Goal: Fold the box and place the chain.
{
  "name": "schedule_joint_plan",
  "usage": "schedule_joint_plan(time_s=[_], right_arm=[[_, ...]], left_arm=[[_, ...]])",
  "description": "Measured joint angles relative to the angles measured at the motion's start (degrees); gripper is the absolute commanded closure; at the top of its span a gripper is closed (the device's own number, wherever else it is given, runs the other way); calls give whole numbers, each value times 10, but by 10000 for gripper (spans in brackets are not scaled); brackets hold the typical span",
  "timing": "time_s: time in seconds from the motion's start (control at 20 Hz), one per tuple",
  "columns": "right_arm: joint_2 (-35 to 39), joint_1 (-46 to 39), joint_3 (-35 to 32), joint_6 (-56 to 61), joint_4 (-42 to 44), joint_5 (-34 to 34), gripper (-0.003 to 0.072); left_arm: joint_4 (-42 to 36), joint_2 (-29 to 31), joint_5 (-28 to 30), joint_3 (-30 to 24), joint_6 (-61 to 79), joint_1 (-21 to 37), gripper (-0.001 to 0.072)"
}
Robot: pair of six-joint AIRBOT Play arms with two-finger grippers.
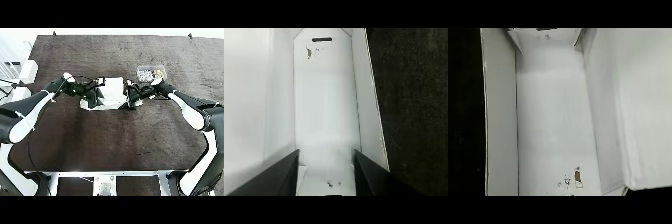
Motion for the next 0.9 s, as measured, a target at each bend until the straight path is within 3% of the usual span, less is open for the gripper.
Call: schedule_joint_plan(time_s=[0.05,0.15,0.2,0.4,0.65,0.9], right_arm=[[0,0,0,0,0,0,124],[0,0,0,0,0,0,124],[0,0,0,0,0,0,124],[0,0,0,0,0,0,124],[0,0,0,0,0,0,124],[0,0,0,-1,0,0,124]], left_arm=[[0,0,-2,1,4,0,484],[1,1,-11,1,13,1,523],[0,3,-17,1,17,3,688],[-5,26,-73,2,24,21,689],[-21,94,-144,2,13,52,690],[-23,159,-163,-12,-115,107,691]])
